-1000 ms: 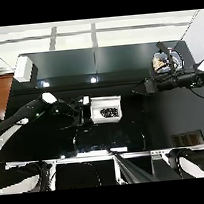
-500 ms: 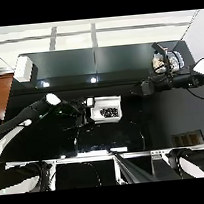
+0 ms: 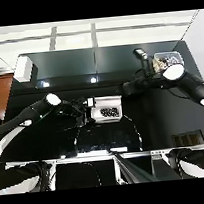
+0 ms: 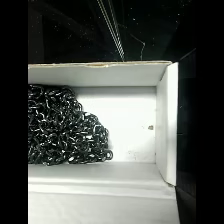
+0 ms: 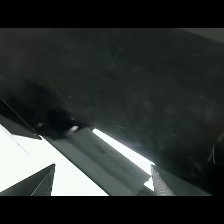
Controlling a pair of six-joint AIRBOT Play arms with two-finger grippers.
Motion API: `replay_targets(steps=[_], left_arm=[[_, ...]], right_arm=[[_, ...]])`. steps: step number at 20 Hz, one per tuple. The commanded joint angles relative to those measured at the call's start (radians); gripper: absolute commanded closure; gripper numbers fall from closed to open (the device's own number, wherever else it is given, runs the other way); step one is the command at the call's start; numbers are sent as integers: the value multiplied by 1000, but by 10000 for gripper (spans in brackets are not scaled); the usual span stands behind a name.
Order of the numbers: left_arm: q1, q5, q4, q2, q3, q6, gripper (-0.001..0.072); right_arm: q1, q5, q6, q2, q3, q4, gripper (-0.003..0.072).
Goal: Fold the box and place the chain.
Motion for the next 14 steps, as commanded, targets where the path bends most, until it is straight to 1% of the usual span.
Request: replay_targets(steps=[1, 4, 5, 7, 10, 14], left_arm=[[-1, 3, 2, -1, 0, 0, 322], [-1, 3, 2, -1, 0, 0, 318], [-1, 3, 2, -1, 0, 0, 315], [-1, 3, 2, -1, 0, 0, 313], [-1, 3, 2, -1, 0, 0, 313], [-1, 3, 2, -1, 0, 0, 312]], right_arm=[[58, 72, -202, -61, 1, 37, -30], [59, 238, -553, -35, 15, -4, -30], [68, 275, -644, -24, 20, -3, -30], [90, 277, -679, -21, 22, -27, -30], [119, 204, -738, -21, 22, -44, -30], [126, 171, -752, -24, 19, -51, -30]])
